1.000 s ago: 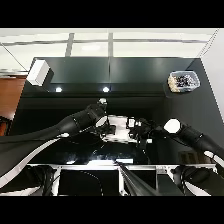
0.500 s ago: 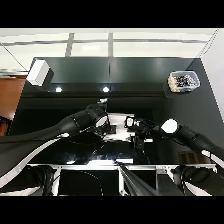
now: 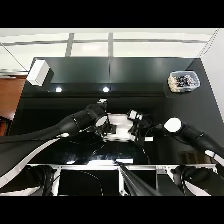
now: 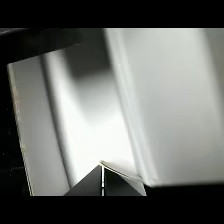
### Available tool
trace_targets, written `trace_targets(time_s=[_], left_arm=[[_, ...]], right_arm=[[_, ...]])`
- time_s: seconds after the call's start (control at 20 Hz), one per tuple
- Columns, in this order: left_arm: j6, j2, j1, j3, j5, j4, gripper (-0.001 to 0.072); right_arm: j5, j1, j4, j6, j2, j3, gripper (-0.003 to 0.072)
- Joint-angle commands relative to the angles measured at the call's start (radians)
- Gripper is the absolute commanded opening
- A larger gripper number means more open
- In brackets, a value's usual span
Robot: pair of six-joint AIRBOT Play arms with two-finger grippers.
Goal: Fold the box and place the chain.
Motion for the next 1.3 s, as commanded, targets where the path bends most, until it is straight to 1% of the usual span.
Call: trace_targets(time_s=[0.0, 0.05, 0.1, 0.15, 0.25, 0.3, 0.35, 0.45, 0.55, 0.65, 0.75, 0.85, 0.95, 1.0, 1.1, 1.15, 1.2, 1.25], left_arm=[[0.002, 0.0, 0.0, 0.001, -0.003, 0.002, 0.0029], [0.002, 0.0, 0.0, 0.001, -0.002, 0.002, 0.0029], [0.002, 0.0, 0.0, 0.001, -0.002, 0.002, 0.0029], [0.002, 0.0, 0.0, 0.001, -0.002, 0.002, 0.0029], [0.002, 0.0, 0.0, 0.001, -0.002, 0.002, 0.0029], [0.002, 0.0, 0.0, 0.001, -0.002, 0.002, 0.0029], [0.002, 0.0, 0.0, 0.001, -0.002, 0.002, 0.0029], [0.002, 0.0, 0.0, 0.001, -0.002, 0.002, 0.0029], [0.002, 0.0, 0.0, 0.001, -0.002, 0.002, 0.0029], [0.002, 0.0, 0.0, 0.001, -0.002, 0.002, 0.0029], [0.002, 0.0, 0.0, 0.001, -0.002, 0.002, 0.0029], [0.002, 0.0, 0.0, 0.001, -0.002, 0.002, 0.0029], [0.002, 0.0, 0.0, 0.001, -0.002, 0.001, 0.0029], [0.002, 0.0, 0.0, 0.001, -0.002, -0.003, 0.0029], [0.002, 0.0, 0.0, 0.001, -0.002, -0.003, 0.003], [0.002, 0.0, 0.0, 0.001, -0.002, -0.003, 0.0029], [0.002, 0.0, 0.0, 0.001, -0.002, -0.003, 0.0029], [0.002, 0.0, 0.0, 0.001, -0.002, -0.003, 0.0029]], right_arm=[[0.207, -0.14, -0.129, 0.371, 0.066, 0.054, 0.0013], [0.272, -0.219, -0.154, 0.46, 0.079, 0.068, 0.0013], [0.292, -0.3, -0.174, 0.548, 0.084, 0.069, 0.0013], [0.285, -0.389, -0.208, 0.671, 0.083, 0.069, 0.0013], [0.254, -0.544, -0.231, 0.843, 0.082, 0.068, 0.0013], [0.25, -0.602, -0.234, 0.903, 0.081, 0.066, 0.0013], [0.27, -0.651, -0.241, 0.964, 0.072, 0.065, 0.0013], [0.365, -0.695, -0.266, 1.028, 0.025, 0.065, 0.0014], [0.46, -0.682, -0.278, 1.028, -0.044, 0.065, 0.0013], [0.516, -0.634, -0.277, 1.028, -0.112, 0.065, 0.0014], [0.531, -0.554, -0.26, 1.023, -0.161, 0.065, 0.0014], [0.506, -0.469, -0.231, 1.003, -0.193, 0.065, 0.0014], [0.475, -0.409, -0.155, 0.939, -0.211, 0.065, 0.0014], [0.469, -0.395, -0.084, 0.843, -0.21, 0.066, 0.0014], [0.504, -0.393, 0.054, 0.687, -0.21, 0.066, 0.0016], [0.517, -0.394, 0.087, 0.662, -0.21, 0.066, 0.0064], [0.523, -0.394, 0.091, 0.66, -0.208, 0.066, 0.037], [0.53, -0.394, 0.087, 0.657, -0.208, 0.066, 0.0619]])
